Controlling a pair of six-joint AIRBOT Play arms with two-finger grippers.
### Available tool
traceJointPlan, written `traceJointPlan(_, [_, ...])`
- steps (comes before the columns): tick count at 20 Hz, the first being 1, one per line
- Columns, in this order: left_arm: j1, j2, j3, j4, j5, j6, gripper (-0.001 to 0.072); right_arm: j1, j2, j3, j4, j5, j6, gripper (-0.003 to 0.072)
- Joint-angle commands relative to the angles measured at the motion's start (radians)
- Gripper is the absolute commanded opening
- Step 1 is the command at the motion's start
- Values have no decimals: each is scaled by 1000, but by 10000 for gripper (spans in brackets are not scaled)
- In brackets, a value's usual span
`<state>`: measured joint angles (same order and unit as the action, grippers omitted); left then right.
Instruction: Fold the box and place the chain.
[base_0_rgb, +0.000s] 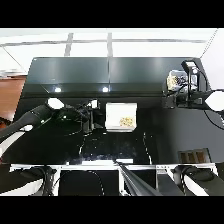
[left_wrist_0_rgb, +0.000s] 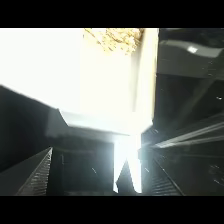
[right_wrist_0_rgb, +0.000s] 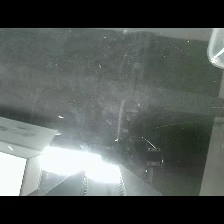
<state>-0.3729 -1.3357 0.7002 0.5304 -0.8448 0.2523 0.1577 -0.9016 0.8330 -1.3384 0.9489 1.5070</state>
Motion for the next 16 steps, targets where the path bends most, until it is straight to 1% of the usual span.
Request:
traceJointPlan(1, [-12,-64,37,-79,-27,154,719,2,-1,0,1,0,0,224])
traceJointPlan(6, [-15,-79,41,-34,-30,122,718,2,-1,0,0,0,0,225])
traceJointPlan(9, [-21,-80,41,-34,-31,106,718,2,-1,0,1,0,0,224])
traceJointPlan(12, [-49,-81,41,-37,-23,106,718,2,-1,0,1,0,0,225])
traceJointPlan(16, [-66,-81,41,-60,33,81,718,2,-1,0,2,-1,0,224])
